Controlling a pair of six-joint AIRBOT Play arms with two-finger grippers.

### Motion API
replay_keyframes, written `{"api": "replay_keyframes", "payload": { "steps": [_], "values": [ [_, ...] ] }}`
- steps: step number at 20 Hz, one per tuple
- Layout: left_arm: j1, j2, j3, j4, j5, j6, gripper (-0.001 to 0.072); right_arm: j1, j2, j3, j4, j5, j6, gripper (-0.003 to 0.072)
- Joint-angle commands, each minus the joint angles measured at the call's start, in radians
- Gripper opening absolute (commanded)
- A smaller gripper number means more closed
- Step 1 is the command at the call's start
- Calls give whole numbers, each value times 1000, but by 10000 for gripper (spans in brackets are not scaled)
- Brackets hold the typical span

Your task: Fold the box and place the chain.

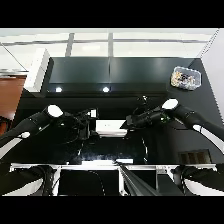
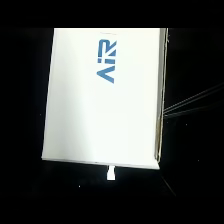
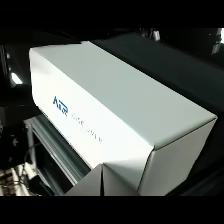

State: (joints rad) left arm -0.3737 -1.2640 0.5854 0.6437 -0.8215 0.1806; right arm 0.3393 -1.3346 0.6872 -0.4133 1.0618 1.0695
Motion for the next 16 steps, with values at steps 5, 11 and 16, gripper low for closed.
{"api": "replay_keyframes", "payload": {
  "steps": [5, 11, 16],
  "values": [
    [8, 61, 1, 72, 1, -65, 712, -172, 223, 63, 42, 154, -74, 13],
    [18, 185, 64, 225, -142, -276, 716, -475, 261, 63, 10, 202, -77, 13],
    [-87, 170, 138, 32, -19, -293, 708, -507, 261, 61, -98, 192, -68, 14]
  ]
}}
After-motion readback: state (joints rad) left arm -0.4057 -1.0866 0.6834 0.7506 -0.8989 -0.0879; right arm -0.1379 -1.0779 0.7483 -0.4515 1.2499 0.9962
